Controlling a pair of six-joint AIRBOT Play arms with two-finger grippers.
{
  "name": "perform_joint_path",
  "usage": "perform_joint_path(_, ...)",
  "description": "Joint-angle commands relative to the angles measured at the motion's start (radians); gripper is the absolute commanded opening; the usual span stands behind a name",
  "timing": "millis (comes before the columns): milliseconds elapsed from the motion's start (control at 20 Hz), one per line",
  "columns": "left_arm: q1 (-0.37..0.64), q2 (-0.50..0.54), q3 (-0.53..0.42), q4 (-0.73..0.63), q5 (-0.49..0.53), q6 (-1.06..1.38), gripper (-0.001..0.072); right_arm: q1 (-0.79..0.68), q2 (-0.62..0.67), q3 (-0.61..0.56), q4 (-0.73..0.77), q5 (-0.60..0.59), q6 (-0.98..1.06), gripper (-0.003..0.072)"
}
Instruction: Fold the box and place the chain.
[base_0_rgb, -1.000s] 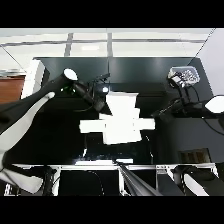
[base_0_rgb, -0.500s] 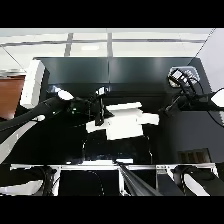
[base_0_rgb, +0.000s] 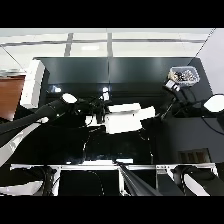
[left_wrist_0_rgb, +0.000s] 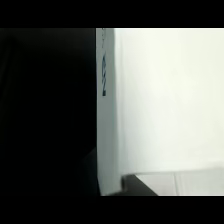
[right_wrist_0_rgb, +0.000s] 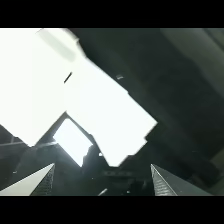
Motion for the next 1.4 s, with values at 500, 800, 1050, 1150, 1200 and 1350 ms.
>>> perform_joint_path(500,-0.002,-0.002,0.001,0.238,-0.004,-0.013,0.0026,0.260,-0.042,-0.111,-0.021,-0.163,-0.192,0.0704)
perform_joint_path(800,-0.002,-0.002,0.001,0.238,-0.004,-0.013,0.0027,0.302,-0.122,-0.111,0.090,-0.124,-0.335,0.0704)
perform_joint_path(1050,-0.002,-0.002,0.001,0.238,-0.004,-0.013,0.0027,0.370,-0.161,-0.111,0.089,-0.147,-0.417,0.0704)
perform_joint_path(1150,-0.002,-0.002,0.001,0.238,-0.004,-0.013,0.0027,0.382,-0.175,-0.111,0.090,-0.190,-0.417,0.0704)
perform_joint_path(1200,-0.002,-0.002,0.001,0.238,-0.004,-0.013,0.0027,0.381,-0.182,-0.111,0.093,-0.199,-0.417,0.0704)
perform_joint_path(1350,-0.002,-0.002,0.001,0.237,-0.004,-0.013,0.0027,0.381,-0.206,-0.111,0.099,-0.217,-0.426,0.0704)
